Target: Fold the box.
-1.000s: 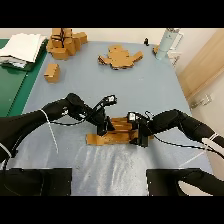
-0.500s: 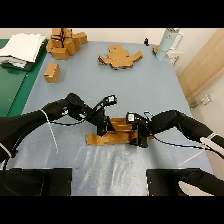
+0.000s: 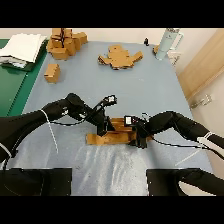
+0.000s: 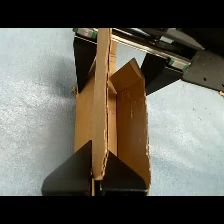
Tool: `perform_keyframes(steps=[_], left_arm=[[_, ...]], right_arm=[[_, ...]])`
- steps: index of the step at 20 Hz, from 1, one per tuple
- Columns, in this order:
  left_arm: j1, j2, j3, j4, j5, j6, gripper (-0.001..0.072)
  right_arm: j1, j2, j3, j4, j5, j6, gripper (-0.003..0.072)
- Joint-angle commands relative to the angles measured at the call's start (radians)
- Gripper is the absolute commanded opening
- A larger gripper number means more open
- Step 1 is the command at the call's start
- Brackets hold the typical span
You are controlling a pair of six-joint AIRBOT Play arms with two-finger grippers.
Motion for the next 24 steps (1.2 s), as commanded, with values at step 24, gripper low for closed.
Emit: perform_keyframes(steps=[24], left_arm=[[0.000,0.000,0.000,0.000,0.000,0.000,0.0015]], right_arm=[[0.002,0.005,-0.005,-0.003,0.066,-0.002,0.0665]])
